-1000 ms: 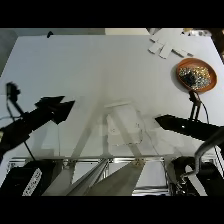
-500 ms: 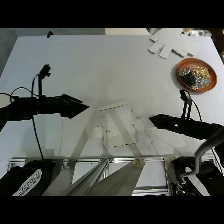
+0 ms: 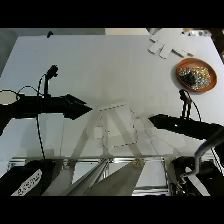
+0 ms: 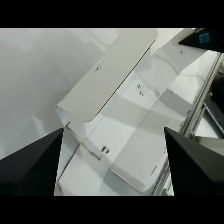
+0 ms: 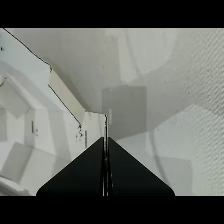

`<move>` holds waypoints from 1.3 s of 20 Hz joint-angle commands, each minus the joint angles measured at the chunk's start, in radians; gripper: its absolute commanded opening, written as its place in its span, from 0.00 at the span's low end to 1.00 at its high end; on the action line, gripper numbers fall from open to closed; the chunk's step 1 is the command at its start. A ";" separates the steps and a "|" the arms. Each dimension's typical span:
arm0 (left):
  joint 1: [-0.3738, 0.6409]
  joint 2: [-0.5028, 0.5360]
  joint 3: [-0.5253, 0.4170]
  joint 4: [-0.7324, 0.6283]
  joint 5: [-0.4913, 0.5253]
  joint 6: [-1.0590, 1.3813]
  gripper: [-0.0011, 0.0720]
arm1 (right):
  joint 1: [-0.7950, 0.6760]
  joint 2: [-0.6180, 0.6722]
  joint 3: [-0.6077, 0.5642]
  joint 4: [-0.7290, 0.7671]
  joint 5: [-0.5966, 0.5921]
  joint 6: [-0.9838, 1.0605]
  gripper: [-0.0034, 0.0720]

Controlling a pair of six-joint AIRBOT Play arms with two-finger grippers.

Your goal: Fold the box and place the chain.

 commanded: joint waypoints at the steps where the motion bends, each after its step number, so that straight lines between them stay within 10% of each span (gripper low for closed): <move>1: -0.001 -0.001 0.001 0.079 -0.007 0.004 0.97 | 0.001 0.000 0.000 -0.001 0.000 0.000 0.06; 2: -0.002 -0.002 0.001 0.126 0.016 0.000 0.96 | 0.001 0.000 0.000 0.000 0.000 0.000 0.06; 4: -0.002 -0.005 0.000 0.207 0.053 -0.005 0.62 | 0.001 0.000 0.000 0.000 0.000 0.000 0.06; 9: -0.001 -0.113 0.001 0.118 0.089 0.000 0.91 | 0.001 0.000 0.000 0.000 -0.023 0.000 0.06; 17: -0.074 -0.421 0.001 -0.105 0.066 0.166 0.91 | 0.001 0.000 0.000 0.001 -0.021 0.006 0.06; 26: -0.159 -0.457 -0.001 -0.103 0.188 0.187 0.91 | 0.001 0.000 0.000 0.002 0.010 0.011 0.06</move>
